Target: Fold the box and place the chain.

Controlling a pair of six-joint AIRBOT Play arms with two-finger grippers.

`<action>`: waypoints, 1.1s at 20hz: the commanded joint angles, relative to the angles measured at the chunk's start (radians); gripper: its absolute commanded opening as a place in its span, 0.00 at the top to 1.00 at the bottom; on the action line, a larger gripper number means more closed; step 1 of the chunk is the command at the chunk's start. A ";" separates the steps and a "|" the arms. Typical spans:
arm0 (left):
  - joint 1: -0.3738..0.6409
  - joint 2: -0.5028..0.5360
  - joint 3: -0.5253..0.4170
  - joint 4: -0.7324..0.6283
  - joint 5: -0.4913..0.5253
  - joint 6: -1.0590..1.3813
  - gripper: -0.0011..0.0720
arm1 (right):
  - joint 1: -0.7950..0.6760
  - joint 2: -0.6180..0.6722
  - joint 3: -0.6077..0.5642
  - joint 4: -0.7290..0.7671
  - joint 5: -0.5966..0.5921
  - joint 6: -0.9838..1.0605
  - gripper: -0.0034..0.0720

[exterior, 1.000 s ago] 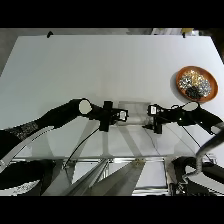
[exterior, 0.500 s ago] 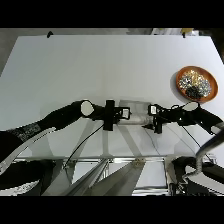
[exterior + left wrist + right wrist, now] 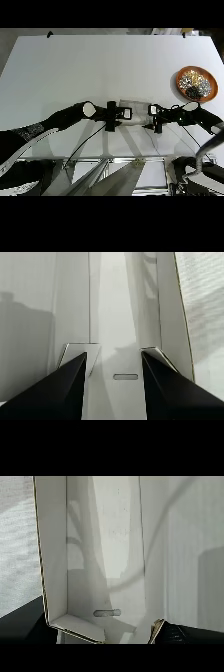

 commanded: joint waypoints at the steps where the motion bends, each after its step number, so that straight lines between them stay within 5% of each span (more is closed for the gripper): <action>1: -0.002 0.000 0.000 -0.006 -0.003 -0.007 0.41 | 0.001 0.000 0.001 0.000 0.000 0.001 0.43; 5: 0.010 0.042 0.000 0.012 -0.052 -0.063 0.44 | 0.001 0.000 0.001 0.000 0.000 0.001 0.43; 6: 0.018 0.068 0.000 0.038 -0.064 -0.130 0.57 | 0.001 0.000 0.001 0.000 0.000 0.001 0.43; 8: 0.047 0.129 0.000 0.143 -0.111 -0.336 0.99 | 0.001 0.000 0.001 0.000 0.001 0.001 0.43; 15: 0.194 0.274 0.000 0.603 -0.431 -1.369 0.98 | 0.001 0.000 0.001 0.000 0.000 0.001 0.43; 18: 0.246 0.248 -0.026 0.596 -0.423 -1.590 0.98 | 0.001 0.000 0.001 0.000 0.000 0.001 0.43; 22: 0.238 0.151 -0.042 0.389 -0.335 -1.611 0.98 | 0.001 0.000 0.001 0.000 0.000 0.001 0.43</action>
